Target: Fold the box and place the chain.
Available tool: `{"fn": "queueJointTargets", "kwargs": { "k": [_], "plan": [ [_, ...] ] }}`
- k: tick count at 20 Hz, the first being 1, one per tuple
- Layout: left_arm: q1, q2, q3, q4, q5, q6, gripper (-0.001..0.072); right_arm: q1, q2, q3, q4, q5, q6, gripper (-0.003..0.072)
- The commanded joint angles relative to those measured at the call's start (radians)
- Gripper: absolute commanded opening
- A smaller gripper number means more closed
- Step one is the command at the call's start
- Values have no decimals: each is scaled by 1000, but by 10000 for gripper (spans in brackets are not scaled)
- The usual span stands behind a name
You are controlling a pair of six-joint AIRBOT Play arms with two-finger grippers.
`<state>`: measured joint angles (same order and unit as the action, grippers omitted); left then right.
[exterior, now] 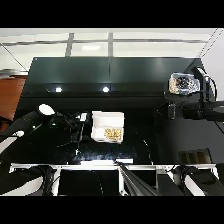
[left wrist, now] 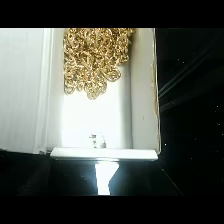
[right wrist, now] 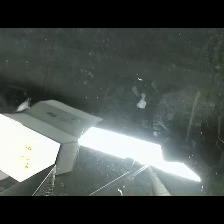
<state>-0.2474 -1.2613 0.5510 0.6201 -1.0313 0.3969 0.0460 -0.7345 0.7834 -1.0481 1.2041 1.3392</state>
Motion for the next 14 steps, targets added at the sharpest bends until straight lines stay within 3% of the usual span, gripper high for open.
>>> {"fn": "queueJointTargets", "kwargs": {
  "k": [1,6,8,9,11,14],
  "plan": [
    [-2,0,1,4,3,1,693,0,0,-1,0,-5,2,694],
    [-31,0,1,47,3,0,675,0,0,0,0,-7,8,694],
    [-47,0,0,64,3,0,568,0,0,-1,1,-11,8,694],
    [-49,0,0,71,5,0,568,0,-1,0,1,-13,8,694],
    [-51,-1,0,71,8,-1,485,0,-1,-1,4,-19,8,694],
    [-52,-1,0,71,9,-2,485,0,-14,-1,28,-20,12,694]
  ]
}}
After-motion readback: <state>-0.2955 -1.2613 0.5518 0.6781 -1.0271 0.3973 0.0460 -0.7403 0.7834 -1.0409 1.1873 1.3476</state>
